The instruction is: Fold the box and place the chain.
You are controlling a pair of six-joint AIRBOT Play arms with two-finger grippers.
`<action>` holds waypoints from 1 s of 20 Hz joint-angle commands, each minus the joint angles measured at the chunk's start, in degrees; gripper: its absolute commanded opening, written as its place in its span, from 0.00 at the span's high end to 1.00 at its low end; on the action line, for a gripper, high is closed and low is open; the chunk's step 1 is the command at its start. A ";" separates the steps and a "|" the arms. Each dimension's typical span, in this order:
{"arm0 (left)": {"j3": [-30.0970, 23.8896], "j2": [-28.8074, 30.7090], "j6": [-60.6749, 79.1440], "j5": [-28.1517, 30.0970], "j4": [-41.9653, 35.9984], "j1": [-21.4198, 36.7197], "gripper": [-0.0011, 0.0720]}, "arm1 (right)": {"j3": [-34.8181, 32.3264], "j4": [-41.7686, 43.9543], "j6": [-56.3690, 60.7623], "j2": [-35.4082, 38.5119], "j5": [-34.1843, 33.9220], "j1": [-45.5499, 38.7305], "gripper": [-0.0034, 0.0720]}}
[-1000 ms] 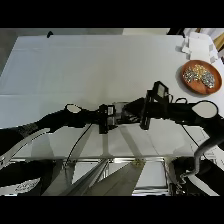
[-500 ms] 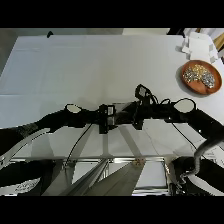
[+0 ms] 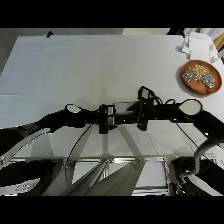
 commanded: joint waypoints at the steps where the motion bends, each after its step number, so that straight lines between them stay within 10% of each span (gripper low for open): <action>1: 0.04 0.02 0.02 0.02 0.00 0.04 0.80 | 0.02 -8.70 0.11 7.34 4.83 -5.09 0.68; 7: 0.04 0.02 0.02 0.02 0.00 0.04 0.80 | 0.02 -24.15 -2.40 10.08 7.65 -17.86 0.68; 20: 0.04 0.02 0.02 0.02 0.00 0.04 0.80 | 0.00 -15.04 -33.03 -11.54 1.81 -14.91 0.51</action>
